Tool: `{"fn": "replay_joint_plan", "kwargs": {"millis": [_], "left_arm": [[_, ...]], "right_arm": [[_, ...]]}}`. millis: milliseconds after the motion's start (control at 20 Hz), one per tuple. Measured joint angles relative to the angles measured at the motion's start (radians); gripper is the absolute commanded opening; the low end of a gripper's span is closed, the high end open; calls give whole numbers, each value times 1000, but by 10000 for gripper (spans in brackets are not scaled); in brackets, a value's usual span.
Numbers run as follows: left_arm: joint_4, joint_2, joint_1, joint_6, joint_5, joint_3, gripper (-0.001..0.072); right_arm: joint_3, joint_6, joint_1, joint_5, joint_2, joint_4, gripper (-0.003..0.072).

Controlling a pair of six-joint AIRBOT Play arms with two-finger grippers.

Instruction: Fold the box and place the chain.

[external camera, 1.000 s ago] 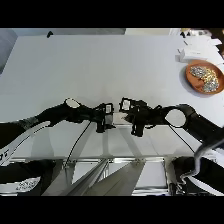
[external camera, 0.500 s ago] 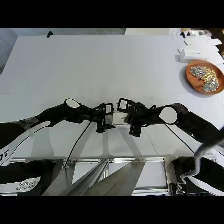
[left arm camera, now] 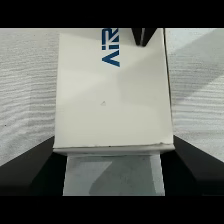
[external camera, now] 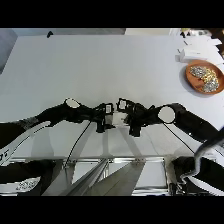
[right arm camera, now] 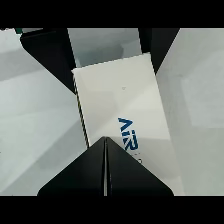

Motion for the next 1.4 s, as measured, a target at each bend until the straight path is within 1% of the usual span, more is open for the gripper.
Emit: {"fn": "replay_joint_plan", "kwargs": {"millis": [600,800,900,1000,1150,1300,1400], "left_arm": [[0,0,0,0,-2,0,254],[-5,0,1,-5,3,0,254],[-6,0,2,-4,4,0,254],[-4,0,2,-3,3,0,254],[-2,0,2,-3,2,0,254],[0,0,2,0,0,0,254],[0,0,2,0,0,0,254]], "right_arm": [[-43,0,1,-9,9,1,22],[-32,17,2,14,80,-21,22],[-10,58,1,-18,138,-18,22],[13,134,1,-32,201,-45,21],[31,374,1,-5,293,-196,20],[37,678,-21,148,337,-416,19],[39,865,-95,321,344,-538,19]]}}
